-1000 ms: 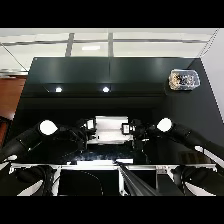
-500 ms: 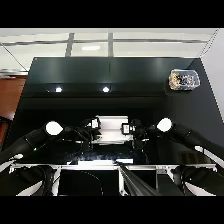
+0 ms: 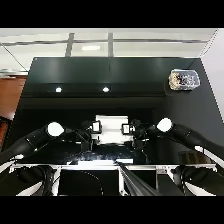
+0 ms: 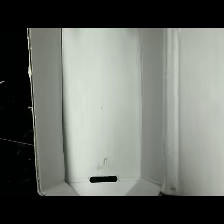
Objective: Fold the box and place the chain.
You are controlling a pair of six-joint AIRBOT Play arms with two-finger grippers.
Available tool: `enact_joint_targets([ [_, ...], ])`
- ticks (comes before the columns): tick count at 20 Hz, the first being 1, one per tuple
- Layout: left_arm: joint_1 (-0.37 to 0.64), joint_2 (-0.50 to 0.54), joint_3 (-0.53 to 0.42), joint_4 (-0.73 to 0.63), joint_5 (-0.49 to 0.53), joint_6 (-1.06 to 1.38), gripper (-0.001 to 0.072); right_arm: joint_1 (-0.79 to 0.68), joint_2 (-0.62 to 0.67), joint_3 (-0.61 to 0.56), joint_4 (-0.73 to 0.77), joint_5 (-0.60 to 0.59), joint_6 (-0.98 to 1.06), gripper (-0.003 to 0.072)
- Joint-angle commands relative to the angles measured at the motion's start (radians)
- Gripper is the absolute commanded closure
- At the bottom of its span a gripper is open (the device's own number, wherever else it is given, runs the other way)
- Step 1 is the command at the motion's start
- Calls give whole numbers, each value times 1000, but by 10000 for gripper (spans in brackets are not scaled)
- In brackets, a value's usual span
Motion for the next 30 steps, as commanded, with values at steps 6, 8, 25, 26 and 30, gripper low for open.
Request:
enact_joint_targets([
  [6,72,44,72,170,-75,-221,681,1,-1,0,2,-1,3,205],
  [8,166,106,78,313,-182,-456,682,1,-1,0,2,-1,3,206],
  [25,635,-28,-121,8,-381,-1088,682,1,-1,0,2,-1,3,206],
  [26,603,-28,-119,2,-357,-1088,682,1,-1,0,2,-1,3,206],
  [30,498,-28,-119,-56,-342,-1053,666,1,-1,0,2,-1,3,205],
])
